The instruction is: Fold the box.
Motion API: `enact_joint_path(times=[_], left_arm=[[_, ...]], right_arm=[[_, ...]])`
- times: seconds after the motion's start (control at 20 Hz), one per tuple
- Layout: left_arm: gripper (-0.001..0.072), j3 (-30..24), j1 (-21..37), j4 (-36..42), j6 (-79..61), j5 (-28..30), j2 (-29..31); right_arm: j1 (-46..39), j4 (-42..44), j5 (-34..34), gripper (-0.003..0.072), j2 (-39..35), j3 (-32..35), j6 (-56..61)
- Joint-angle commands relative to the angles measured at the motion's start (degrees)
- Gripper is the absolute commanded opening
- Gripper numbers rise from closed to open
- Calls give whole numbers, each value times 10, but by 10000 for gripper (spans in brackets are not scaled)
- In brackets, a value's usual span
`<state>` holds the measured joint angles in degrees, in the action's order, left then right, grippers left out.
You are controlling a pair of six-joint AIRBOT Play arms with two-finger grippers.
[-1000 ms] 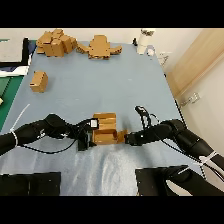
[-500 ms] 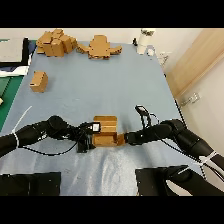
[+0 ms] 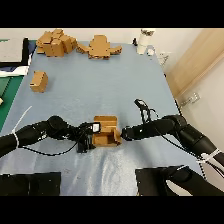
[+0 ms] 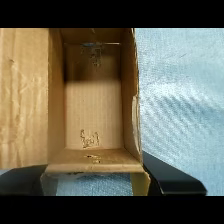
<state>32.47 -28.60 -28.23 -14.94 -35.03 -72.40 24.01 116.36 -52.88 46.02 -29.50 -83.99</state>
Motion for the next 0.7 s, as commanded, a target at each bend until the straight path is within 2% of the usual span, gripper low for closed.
enact_joint_path(times=[0.0, 0.05, 0.1, 0.15, 0.4, 0.55, 0.65], left_arm=[[600, 0, 0, -1, 0, 0, 0], [600, 0, 0, -1, 0, 0, 0], [600, 0, 0, -1, 0, 0, 0], [600, 0, 0, -1, 0, -1, 0], [600, 0, 0, -1, 0, -1, 0], [600, 0, 0, -1, 0, -1, 0], [600, 0, 0, -1, 0, -1, 0]], right_arm=[[7, 20, -1, 309, 4, -5, -1], [11, 23, 2, 334, 6, -5, -1], [15, 25, 4, 445, 11, -5, 0], [21, 26, 4, 475, 17, -5, 0], [58, -1, 24, 474, 65, -35, 55], [100, -78, 12, 475, 89, -77, 153], [136, -164, -26, 475, 120, -109, 237]])
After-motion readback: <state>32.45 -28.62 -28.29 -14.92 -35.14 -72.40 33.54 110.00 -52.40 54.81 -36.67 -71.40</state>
